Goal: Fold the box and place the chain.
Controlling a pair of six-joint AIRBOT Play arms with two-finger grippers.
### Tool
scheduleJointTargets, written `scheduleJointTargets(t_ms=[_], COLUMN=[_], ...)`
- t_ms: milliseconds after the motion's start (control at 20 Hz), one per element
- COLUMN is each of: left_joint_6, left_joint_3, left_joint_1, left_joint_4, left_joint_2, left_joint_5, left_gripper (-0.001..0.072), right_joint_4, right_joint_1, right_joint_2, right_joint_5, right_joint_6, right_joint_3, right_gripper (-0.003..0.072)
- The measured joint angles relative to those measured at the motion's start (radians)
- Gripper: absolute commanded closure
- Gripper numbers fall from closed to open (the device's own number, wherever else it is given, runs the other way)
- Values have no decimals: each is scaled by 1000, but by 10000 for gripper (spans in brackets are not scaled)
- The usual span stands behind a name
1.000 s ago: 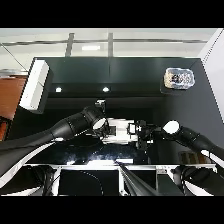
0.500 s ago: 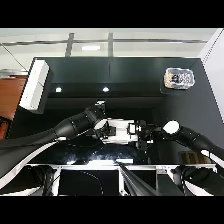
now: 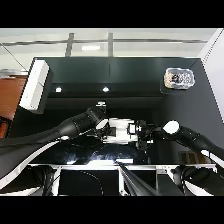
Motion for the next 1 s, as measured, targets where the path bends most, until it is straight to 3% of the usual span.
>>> scheduleJointTargets(t_ms=[200, 300, 850, 1000], left_joint_6=[0, -5, -11, -20], left_joint_3=[11, 14, 16, 17], left_joint_1=[0, 0, 1, 1], left_joint_4=[0, 0, -15, -17], left_joint_2=[-2, -3, -18, -22], left_joint_5=[0, 18, 10, 10], left_gripper=[663, 424, 420, 478], right_joint_4=[1, 1, 0, 0], right_joint_1=[0, 0, 0, 0], right_joint_2=[0, 0, 0, 0], right_joint_5=[-3, -3, 0, 0], right_joint_6=[1, 1, 0, 0], right_joint_3=[0, 0, 0, 0], right_gripper=[150, 150, 151, 150])
